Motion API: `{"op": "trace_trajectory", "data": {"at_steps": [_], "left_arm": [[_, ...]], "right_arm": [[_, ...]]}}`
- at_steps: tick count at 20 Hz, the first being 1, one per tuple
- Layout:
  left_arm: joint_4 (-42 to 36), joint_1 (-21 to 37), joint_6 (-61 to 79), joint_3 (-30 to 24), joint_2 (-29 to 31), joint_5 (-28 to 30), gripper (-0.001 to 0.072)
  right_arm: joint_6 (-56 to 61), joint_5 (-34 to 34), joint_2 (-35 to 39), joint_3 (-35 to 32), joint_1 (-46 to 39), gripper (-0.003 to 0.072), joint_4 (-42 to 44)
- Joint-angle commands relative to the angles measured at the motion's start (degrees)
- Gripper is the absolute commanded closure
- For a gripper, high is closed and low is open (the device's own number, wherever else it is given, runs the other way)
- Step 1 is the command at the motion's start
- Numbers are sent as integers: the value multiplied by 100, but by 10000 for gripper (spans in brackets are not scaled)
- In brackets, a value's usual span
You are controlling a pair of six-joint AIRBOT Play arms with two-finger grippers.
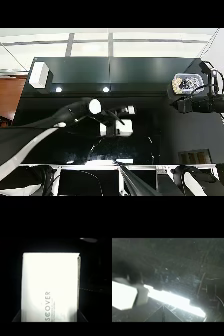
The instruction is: Fold the box and place the chain.
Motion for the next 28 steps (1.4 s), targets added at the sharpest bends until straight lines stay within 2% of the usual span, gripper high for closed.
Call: {"op": "trace_trajectory", "data": {"at_steps": [1, 4, 6, 11, 13, 17, 20, 22, 26, 28], "left_arm": [[1023, 951, -1878, 0, 363, -713, 420], [1742, 2365, -3187, 0, 605, -1307, 420], [2041, 3388, -3842, 2, 748, -1403, 420], [2107, 5652, -4577, 2, 907, -1351, 420], [2081, 6210, -4575, 2, 907, -946, 420], [2105, 6507, -4406, 2, 868, 509, 420], [2103, 6505, -4229, 2, 645, 1307, 420], [2094, 6481, -4205, 7, 376, 1526, 420], [2059, 6273, -2892, 179, -35, 1532, 420], [2055, 6231, -2743, 286, -103, 1646, 419]], "right_arm": [[7, 2, 4, 7, -2, 680, 0], [7, 22, 2, 7, -2, 680, 0], [4, 13, 2, 7, -2, 680, 0], [7, 13, 2, 7, -2, 680, 2], [50, 13, 2, 7, 0, 680, 59], [144, 4, 2, 7, 0, 680, 170], [310, -11, 2, 7, 2, 680, 168], [415, -11, 2, 7, 4, 680, 168], [459, -13, 0, 7, 4, 680, 168], [487, -46, -2, 7, 4, 679, 168]]}}
